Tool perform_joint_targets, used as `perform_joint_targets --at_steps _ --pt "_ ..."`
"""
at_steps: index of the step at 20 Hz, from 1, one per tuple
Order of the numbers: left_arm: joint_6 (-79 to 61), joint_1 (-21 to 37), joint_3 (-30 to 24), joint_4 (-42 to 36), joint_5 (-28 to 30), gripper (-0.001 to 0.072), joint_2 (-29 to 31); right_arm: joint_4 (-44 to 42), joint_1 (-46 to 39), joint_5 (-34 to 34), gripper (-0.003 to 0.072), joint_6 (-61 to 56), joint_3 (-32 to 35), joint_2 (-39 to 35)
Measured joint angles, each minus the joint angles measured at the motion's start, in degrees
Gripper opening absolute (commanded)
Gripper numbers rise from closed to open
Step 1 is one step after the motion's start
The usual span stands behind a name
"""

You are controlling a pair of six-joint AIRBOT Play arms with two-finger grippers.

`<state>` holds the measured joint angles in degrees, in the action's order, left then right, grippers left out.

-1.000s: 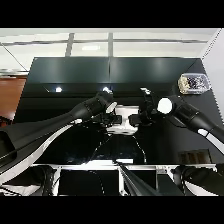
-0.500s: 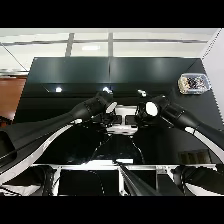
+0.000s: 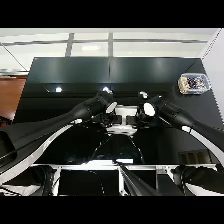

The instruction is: Fold the box and place the chain.

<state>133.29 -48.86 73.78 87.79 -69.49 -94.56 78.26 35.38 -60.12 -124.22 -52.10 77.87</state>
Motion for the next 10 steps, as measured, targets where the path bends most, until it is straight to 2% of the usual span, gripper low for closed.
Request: perform_joint_targets --at_steps 1,5,6,7,8,9,10 --pt "0.02 0.0 0.0 0.0 0.0 0.0031 0.0 -0.09 0.02 0.0 0.0206 -0.24 0.0 0.22" --pt "0.02 0.0 0.0 0.0 0.02 0.0031 0.0 -0.46 0.13 0.2 0.0197 -0.61 0.0 0.76" --pt "0.02 0.0 0.0 0.0 0.02 0.0031 0.0 -0.46 0.13 0.2 0.0176 -0.76 0.0 0.81" --pt "0.02 0.0 0.0 0.0 0.02 0.0031 0.0 -0.48 0.13 0.28 0.0116 -0.83 0.0 0.9" --pt "0.04 0.0 0.0 0.0 0.07 0.0031 0.0 -0.7 0.13 0.5 0.0115 -1.11 0.0 0.92" --pt "0.07 0.0 0.0 0.0 0.07 0.0031 0.0 -0.72 0.13 0.52 0.0011 -1.22 0.0 0.94" --pt "0.04 0.0 0.0 0.0 0.11 0.0031 0.0 -0.7 0.13 0.68 0.0014 -1.2 0.0 0.96"
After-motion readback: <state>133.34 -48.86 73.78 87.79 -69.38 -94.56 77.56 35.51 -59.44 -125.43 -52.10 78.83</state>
